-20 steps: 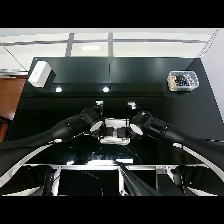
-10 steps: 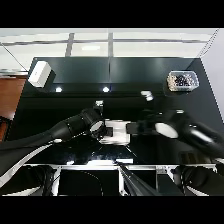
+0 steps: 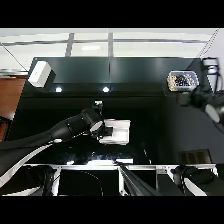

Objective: Fold the box and place the chain.

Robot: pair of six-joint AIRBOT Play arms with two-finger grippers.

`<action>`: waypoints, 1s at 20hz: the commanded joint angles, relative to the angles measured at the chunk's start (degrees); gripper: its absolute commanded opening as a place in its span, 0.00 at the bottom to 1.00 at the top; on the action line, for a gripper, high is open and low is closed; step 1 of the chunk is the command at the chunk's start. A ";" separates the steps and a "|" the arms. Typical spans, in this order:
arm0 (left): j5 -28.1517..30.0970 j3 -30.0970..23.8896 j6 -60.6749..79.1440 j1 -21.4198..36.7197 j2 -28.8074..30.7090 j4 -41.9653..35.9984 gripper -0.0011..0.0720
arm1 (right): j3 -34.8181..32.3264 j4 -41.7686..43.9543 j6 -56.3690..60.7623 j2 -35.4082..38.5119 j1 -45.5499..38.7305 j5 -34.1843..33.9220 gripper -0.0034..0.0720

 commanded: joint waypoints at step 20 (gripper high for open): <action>-0.04 -0.02 -0.09 0.02 -0.02 0.42 0.05 | 44.54 33.33 -19.54 -57.68 -25.55 -4.09 0.84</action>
